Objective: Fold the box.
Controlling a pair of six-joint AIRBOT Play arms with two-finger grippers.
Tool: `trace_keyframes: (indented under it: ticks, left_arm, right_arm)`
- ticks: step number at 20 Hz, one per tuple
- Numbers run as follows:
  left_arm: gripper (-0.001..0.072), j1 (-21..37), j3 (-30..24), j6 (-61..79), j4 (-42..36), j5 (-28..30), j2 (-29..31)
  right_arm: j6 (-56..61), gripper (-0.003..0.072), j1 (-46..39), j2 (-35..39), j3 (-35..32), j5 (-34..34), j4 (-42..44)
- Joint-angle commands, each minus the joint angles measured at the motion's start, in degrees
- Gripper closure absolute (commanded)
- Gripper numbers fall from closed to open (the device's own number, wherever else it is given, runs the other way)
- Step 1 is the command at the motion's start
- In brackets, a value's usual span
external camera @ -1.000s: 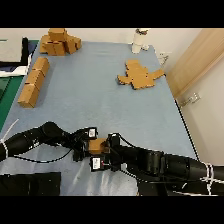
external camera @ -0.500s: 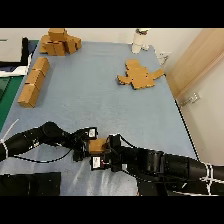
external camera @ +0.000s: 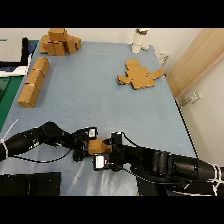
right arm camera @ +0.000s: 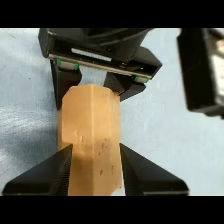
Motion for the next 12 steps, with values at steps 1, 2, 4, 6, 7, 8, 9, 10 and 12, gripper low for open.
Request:
trace_keyframes:
  ticks: [1, 2, 4, 6, 7, 8, 9, 10, 12]
  left_arm:
    - [0.0308, -0.02, -0.02, 0.02, 0.02, 0.0, -0.04]
    - [0.0308, -0.02, -0.02, 0.02, 0.02, 0.0, -0.04]
    - [0.0308, -0.02, -0.02, 0.02, 0.02, 0.0, -0.04]
    - [0.0308, -0.02, -0.02, 0.02, 0.02, 0.02, -0.04]
    - [0.0308, -0.02, -0.02, 0.02, 0.02, 0.02, -0.04]
    - [0.0308, -0.02, -0.02, 0.02, 0.02, 0.02, -0.04]
    - [0.0308, -0.02, -0.02, 0.02, 0.02, 0.0, -0.04]
    - [0.0308, -0.02, -0.02, 0.02, 0.02, 0.02, -0.04]
    - [0.0308, -0.02, -0.02, 0.02, 0.02, 0.02, -0.04]
  right_arm:
    - [0.0, 0.0223, 0.07, 1.64, 0.04, 0.46, -0.24]
    - [0.0, 0.0222, 0.07, 1.68, 0.04, 0.59, 0.9]
    - [0.0, 0.0223, 0.07, 1.64, -0.09, 0.52, 1.2]
    - [-0.02, 0.0222, 0.07, 1.66, -0.2, 0.63, -1.46]
    - [-0.02, 0.0222, 0.07, 1.66, -0.2, 0.63, -2.21]
    - [0.0, 0.0222, 0.07, 1.66, -0.22, 0.59, -2.1]
    - [0.0, 0.0223, 0.07, 1.64, -0.48, 0.59, -2.12]
    - [0.0, 0.0223, 0.07, 1.6, -0.74, 0.59, -2.14]
    - [0.0, 0.0223, 0.07, 1.11, -0.85, 0.66, -2.14]
